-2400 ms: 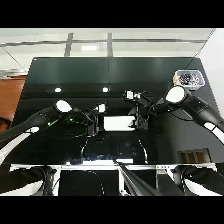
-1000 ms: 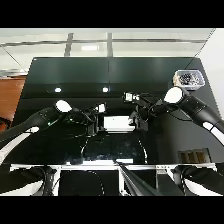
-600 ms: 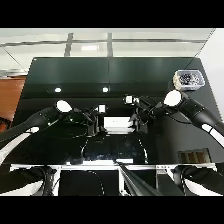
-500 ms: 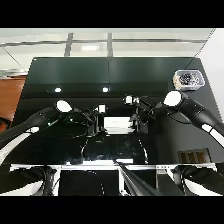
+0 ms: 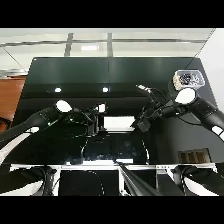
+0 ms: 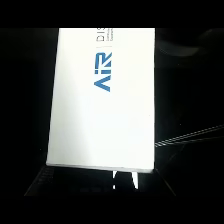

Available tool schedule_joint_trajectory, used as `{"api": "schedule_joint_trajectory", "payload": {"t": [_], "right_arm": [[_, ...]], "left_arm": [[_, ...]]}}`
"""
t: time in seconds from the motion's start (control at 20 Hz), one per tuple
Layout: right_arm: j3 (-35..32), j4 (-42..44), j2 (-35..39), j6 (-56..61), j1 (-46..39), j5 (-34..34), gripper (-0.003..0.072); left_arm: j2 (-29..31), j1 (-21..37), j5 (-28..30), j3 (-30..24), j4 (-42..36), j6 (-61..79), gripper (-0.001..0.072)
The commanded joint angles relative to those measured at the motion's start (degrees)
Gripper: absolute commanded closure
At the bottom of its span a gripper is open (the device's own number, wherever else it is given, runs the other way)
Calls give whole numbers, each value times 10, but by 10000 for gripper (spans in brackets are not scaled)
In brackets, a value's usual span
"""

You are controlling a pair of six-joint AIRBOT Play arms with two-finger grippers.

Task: Fold the box and place the chain.

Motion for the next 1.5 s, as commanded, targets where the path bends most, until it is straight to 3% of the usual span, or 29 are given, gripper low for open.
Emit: {"api": "schedule_joint_trajectory", "payload": {"t": [0.0, 0.45, 0.65, 1.05, 1.15, 1.4, 1.45], "right_arm": [[-49, 177, -16, 57, -10, -41, 675], [-50, 160, -94, 64, -1, -84, 675], [-50, 113, -99, 90, 7, -113, 675], [-49, 102, -98, 84, 10, -122, 674], [-42, 103, -92, 72, 3, -91, 674], [25, 97, -26, 61, -70, 85, 675], [30, 96, -7, 61, -95, 107, 674]], "left_arm": [[0, 0, 0, 1, 0, 1, 330], [0, 0, 0, 1, 0, 1, 330], [0, 0, 0, 1, 0, 1, 330], [0, 0, 0, 1, 0, 1, 331], [0, 0, 0, 1, 0, 1, 331], [3, 0, -6, 1, -4, -3, 330], [10, 0, -14, 1, 1, -4, 234]]}}
